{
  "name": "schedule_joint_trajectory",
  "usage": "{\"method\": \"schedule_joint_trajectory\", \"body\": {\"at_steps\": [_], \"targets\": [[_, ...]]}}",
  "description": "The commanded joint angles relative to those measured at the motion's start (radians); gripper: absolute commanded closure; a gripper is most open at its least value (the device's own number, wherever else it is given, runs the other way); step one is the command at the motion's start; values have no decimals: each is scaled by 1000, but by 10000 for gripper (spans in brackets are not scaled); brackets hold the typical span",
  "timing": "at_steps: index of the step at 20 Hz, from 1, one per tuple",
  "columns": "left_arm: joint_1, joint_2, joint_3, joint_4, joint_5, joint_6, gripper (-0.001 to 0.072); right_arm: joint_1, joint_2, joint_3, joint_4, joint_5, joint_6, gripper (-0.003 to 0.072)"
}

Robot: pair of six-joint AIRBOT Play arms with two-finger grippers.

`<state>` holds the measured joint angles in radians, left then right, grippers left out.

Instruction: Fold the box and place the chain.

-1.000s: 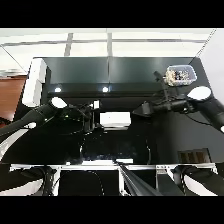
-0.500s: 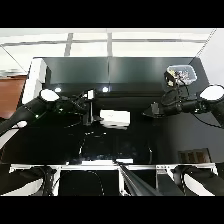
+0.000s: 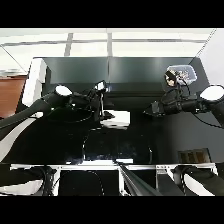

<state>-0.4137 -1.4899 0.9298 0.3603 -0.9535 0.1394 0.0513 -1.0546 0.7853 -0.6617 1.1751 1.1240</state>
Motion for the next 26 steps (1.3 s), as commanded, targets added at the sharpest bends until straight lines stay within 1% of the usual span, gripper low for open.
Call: {"method": "schedule_joint_trajectory", "body": {"at_steps": [1,5,10,13,15,18,21,22,23,24,25,26], "targets": [[-19,-50,16,2,-24,-63,0,-1,0,1,-3,-16,2,669],[-53,-55,21,125,-24,-65,1,-1,0,1,-2,-17,2,669],[-60,-55,34,130,-52,-64,1,-1,0,1,-5,-21,1,669],[-60,-55,53,159,-43,-60,1,-1,0,1,-5,-21,1,669],[-61,-56,57,184,-26,-60,0,-1,0,1,-5,-21,1,670],[-96,-66,57,253,13,-59,1,-1,0,1,-5,-21,1,669],[-148,-71,57,275,98,-58,1,-1,0,1,-5,-21,1,670],[-158,-71,58,310,121,-68,2,-1,0,1,-5,-21,1,669],[-163,-70,60,343,123,-105,5,-1,0,1,-5,-21,1,669],[-167,-70,71,369,114,-192,44,-1,0,1,-5,-20,1,669],[-168,-69,90,407,93,-271,142,-1,0,1,-5,-21,1,669],[-168,-67,111,441,67,-358,221,-1,0,1,-5,-21,-2,669]]}}
